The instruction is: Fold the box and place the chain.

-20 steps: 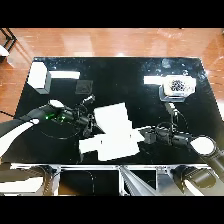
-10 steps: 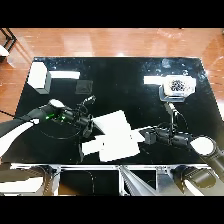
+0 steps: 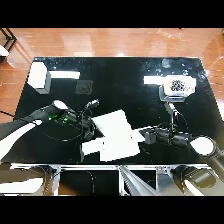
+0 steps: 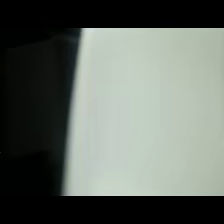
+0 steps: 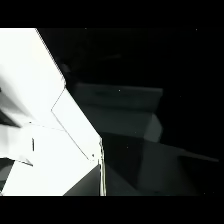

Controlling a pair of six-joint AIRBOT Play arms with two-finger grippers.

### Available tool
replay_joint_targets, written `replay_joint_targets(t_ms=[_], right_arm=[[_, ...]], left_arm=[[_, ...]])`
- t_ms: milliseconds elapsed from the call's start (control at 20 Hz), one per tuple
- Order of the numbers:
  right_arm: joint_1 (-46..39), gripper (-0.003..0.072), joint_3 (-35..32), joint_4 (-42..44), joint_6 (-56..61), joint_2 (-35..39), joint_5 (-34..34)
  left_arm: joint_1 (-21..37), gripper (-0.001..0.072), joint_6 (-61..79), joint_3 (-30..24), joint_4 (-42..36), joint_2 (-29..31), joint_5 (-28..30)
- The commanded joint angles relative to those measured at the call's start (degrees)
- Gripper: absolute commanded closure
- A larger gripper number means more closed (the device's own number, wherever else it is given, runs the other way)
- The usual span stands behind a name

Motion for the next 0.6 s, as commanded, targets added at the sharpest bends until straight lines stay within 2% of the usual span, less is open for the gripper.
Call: replay_joint_targets(t_ms=[0,50,150,200,250,300,350,550], right_arm=[[0.0,0.0666,0.0,0.0,0.0,0.0,0.0],[0.0,0.0666,0.0,-0.1,0.0,0.0,0.0],[0.0,0.0664,0.0,-0.5,0.1,0.0,0.1],[-0.3,0.0522,0.0,-0.6,0.0,0.0,0.2],[-1.2,0.0216,0.2,-1.6,0.1,0.0,1.0],[-2.5,0.0030,0.7,-3.2,0.0,0.0,2.4],[-4.2,-0.0019,1.7,-5.9,0.0,0.0,4.7],[-11.4,-0.0019,9.6,-21.5,0.0,0.0,14.2]], left_arm=[[-2.1,0.0632,-0.3,0.0,0.2,0.0,2.3],[-2.1,0.0692,-0.3,0.0,0.2,0.0,2.5],[-1.4,0.0692,-0.3,0.0,0.4,0.0,2.1],[-0.8,0.0693,-0.3,0.0,0.4,0.0,1.5],[-0.1,0.0694,-0.3,0.1,0.4,0.0,0.7],[0.6,0.0694,-0.3,0.1,0.4,0.2,0.3],[1.2,0.0695,-0.3,0.1,0.4,0.3,0.0],[1.7,0.0697,-0.2,0.6,3.3,0.6,-5.2]])
